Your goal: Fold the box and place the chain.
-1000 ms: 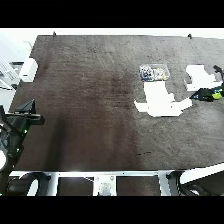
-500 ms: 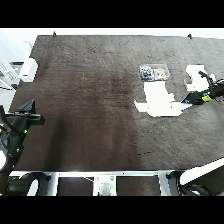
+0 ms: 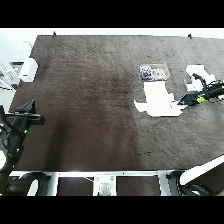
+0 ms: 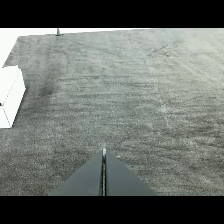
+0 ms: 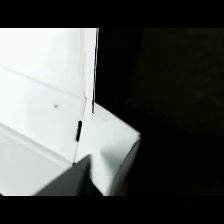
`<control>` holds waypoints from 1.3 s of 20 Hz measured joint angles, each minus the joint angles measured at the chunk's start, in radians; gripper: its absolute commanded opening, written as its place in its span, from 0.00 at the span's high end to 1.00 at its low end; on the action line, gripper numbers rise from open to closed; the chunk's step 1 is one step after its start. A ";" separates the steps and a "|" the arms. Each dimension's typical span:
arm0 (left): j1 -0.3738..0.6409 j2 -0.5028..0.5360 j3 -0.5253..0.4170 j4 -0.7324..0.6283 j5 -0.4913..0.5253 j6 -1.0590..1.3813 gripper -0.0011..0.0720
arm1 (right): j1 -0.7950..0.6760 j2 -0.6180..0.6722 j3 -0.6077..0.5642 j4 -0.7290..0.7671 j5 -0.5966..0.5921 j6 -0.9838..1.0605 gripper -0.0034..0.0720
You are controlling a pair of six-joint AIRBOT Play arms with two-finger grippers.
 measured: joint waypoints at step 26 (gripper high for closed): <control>0.000 0.000 0.000 0.000 0.006 0.000 0.95 | 0.523 0.187 -0.424 0.644 -0.404 0.047 0.94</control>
